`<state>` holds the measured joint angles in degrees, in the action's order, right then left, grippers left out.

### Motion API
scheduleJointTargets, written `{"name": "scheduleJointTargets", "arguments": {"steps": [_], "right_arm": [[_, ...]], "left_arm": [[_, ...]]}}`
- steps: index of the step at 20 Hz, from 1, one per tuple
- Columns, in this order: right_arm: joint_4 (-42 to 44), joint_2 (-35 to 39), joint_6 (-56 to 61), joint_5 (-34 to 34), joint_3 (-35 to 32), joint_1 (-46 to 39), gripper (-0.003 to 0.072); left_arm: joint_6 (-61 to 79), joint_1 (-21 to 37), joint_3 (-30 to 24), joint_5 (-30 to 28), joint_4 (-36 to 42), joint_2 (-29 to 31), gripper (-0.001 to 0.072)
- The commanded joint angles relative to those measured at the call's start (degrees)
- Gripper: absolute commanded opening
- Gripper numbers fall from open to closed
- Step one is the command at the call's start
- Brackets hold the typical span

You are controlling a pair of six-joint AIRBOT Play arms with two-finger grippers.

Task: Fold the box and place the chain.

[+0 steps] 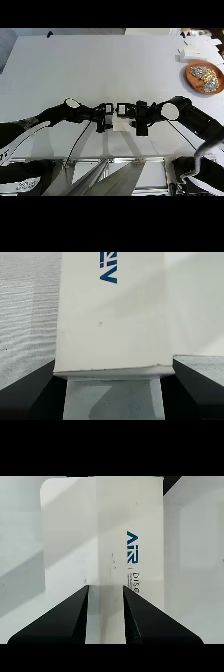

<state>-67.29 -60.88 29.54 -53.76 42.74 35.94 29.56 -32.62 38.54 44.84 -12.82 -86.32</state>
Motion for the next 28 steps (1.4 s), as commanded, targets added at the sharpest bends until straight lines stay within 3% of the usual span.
{"name": "scheduleJointTargets", "arguments": {"steps": [1, 10, 12, 14, 16, 23, 24, 25, 28], "right_arm": [[1.36, -0.02, -0.15, -0.22, -0.04, 0.0, 0.0217], [1.55, -1.62, -0.15, -0.11, -0.07, 0.0, 0.0217], [1.53, -1.6, -0.07, 0.7, -0.07, 0.0, 0.0155], [1.18, -1.51, -0.04, 1.64, -0.07, 0.0, 0.0146], [-0.2, -0.72, 0.42, 2.45, -0.07, 0.0, 0.0059], [0.68, 0.17, 0.7, -0.42, -0.07, 0.0, 0.0066], [1.92, 0.17, -0.15, -1.86, -0.07, 0.0, 0.0076], [2.23, 0.15, -0.11, -2.47, -0.07, 0.02, 0.0139], [2.14, 0.15, -0.09, -1.16, -0.07, 0.0, 0.0141]], "left_arm": [[0.0, 0.02, 0.04, 0.0, -0.02, 0.04, 0.0254], [0.0, 0.02, 0.04, 0.0, -0.02, 0.04, 0.0254], [0.0, 0.02, 0.04, 0.0, -0.02, 0.04, 0.0254], [0.0, 0.02, 0.04, 0.0, -0.02, 0.04, 0.0254], [0.0, 0.02, 0.04, 0.0, -0.02, 0.04, 0.0254], [0.0, 0.02, 0.04, 0.0, -0.02, 0.04, 0.0254], [0.0, 0.02, 0.04, 0.0, -0.02, 0.04, 0.0254], [0.0, 0.02, 0.04, -0.02, -0.02, 0.04, 0.0254], [0.0, 0.02, 0.04, 0.0, -0.02, 0.04, 0.0254]]}}
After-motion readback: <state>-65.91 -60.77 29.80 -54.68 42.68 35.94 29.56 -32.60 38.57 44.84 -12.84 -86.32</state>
